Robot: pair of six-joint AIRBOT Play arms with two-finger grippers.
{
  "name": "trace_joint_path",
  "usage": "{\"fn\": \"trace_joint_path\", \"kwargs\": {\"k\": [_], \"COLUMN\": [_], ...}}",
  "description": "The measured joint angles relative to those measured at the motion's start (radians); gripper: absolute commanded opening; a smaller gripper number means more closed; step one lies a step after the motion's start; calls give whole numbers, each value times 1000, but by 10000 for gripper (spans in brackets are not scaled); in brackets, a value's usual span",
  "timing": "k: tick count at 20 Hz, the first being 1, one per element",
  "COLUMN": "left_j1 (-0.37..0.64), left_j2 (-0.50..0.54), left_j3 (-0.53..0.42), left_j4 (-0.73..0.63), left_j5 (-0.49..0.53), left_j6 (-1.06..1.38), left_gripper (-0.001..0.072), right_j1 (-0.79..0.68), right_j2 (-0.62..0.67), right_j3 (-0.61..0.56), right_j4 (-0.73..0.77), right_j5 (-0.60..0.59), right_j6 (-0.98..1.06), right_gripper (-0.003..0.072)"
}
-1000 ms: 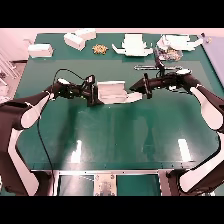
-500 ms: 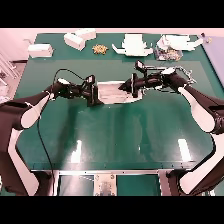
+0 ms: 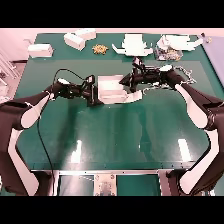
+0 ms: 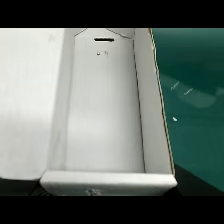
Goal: Fold the box and place the chain.
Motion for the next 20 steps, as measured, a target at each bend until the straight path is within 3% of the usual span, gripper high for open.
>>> {"fn": "trace_joint_path", "kwargs": {"k": [12, 20], "left_j1": [-1, -1], "left_j2": [0, 0], "left_j3": [0, 0], "left_j4": [3, 1], "left_j5": [-10, -8], "left_j6": [1, 0], "left_gripper": [402, 402], "right_j1": [26, -48], "right_j2": [-23, 161], "right_j3": [31, -9], "right_j4": [-185, -216], "right_j5": [11, 13], "right_j6": [60, 187], "right_gripper": [4, 2]}}
